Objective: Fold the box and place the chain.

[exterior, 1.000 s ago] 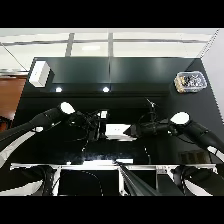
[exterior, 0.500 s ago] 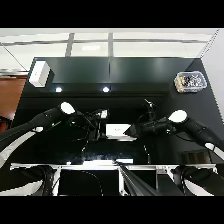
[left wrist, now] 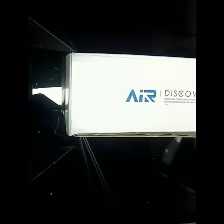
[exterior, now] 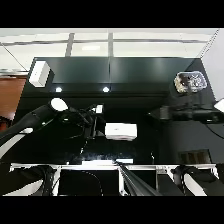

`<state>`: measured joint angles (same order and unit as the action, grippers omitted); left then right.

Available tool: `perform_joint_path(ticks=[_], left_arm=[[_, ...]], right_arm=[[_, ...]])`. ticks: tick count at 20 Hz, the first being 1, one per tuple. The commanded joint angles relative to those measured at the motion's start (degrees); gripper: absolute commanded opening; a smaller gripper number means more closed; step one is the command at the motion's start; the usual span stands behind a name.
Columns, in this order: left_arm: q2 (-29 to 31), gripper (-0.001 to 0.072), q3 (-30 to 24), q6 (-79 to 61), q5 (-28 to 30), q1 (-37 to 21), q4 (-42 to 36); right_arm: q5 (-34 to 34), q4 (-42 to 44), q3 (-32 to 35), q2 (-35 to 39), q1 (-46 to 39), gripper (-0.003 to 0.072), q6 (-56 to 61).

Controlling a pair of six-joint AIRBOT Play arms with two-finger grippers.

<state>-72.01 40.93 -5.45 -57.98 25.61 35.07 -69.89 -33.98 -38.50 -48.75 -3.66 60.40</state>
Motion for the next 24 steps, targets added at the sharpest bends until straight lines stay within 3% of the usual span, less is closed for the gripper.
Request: perform_joint_path(ticks=[1,3,6,11,13,24], left_arm=[[5.1,0.0716,0.1,5.4,-2.9,-0.6,1.4],[5.4,0.0711,1.1,14.1,1.5,1.9,-0.6],[1.9,0.0711,4.3,15.0,6.3,7.4,-0.6],[-9.4,0.0712,13.0,21.0,7.0,13.9,-0.5],[-11.2,0.0712,15.0,22.8,7.0,15.6,0.5],[-12.5,0.0711,15.5,22.9,6.7,16.3,4.2]], right_arm=[[-4.3,-7.3,-0.6,3.1,-9.5,0.0004,0.9],[-3.1,-6.9,-0.5,3.1,-9.9,0.0004,0.9],[-3.0,-6.6,-0.5,3.1,-9.7,0.0004,0.9],[-3.3,-6.6,-0.5,3.1,-9.7,0.0004,0.9],[-4.7,-6.6,-0.5,3.1,-9.7,0.0004,0.9],[-4.5,-6.6,-0.5,3.1,-9.7,0.0003,0.2]])
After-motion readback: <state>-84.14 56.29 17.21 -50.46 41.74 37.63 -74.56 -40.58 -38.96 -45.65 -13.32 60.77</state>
